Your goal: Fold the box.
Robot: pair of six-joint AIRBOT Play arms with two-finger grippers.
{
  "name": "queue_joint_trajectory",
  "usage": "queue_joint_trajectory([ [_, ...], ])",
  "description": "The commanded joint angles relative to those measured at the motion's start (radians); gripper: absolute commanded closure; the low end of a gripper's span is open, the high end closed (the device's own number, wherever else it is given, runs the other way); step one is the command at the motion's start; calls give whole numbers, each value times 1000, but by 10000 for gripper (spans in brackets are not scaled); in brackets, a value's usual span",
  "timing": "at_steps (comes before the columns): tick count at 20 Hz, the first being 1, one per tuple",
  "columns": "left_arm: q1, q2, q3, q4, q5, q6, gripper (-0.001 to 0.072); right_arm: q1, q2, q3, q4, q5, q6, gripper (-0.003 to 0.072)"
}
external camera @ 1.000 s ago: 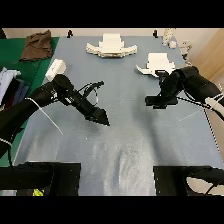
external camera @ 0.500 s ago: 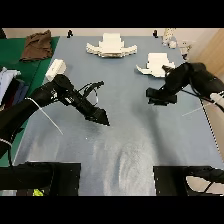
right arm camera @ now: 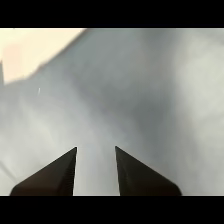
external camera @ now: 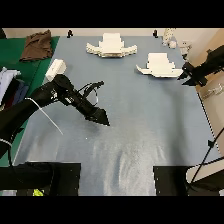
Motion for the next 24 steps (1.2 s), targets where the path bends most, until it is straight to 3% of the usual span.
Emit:
queue_joint_trajectory([
  [1, -1, 1, 0, 0, 0, 0, 18, -105, -188, 174, 101, 36, -67, 285],
  [5, -1, 1, 0, 0, 0, 0, 18, -108, -357, 349, 208, 65, -119, 287],
  [7, -1, 1, 0, 0, 0, 0, 18, -104, -442, 444, 267, 58, -118, 330],
  [9, -1, 1, 0, 0, 0, 0, 18, -102, -481, 455, 326, 84, -122, 332],
  [12, -1, 1, 0, 0, 0, 0, 18, -98, -494, 455, 339, 111, -159, 418],
  [14, -1, 1, 0, 0, 0, 0, 18, -97, -492, 455, 387, 100, -189, 637],
  [15, -1, 1, 0, 0, 0, 0, 18, -96, -489, 455, 416, 75, -210, 683],
  [17, -1, 1, 0, 0, 0, 0, 18, -86, -469, 452, 431, 2, -246, 686],
  [20, -1, 1, 0, 0, 0, 0, 18, -40, -363, 356, 411, -37, -307, 688],
  [24, -1, 1, 0, 0, 0, 0, 18, 40, -157, 111, 325, -15, -305, 688],
])
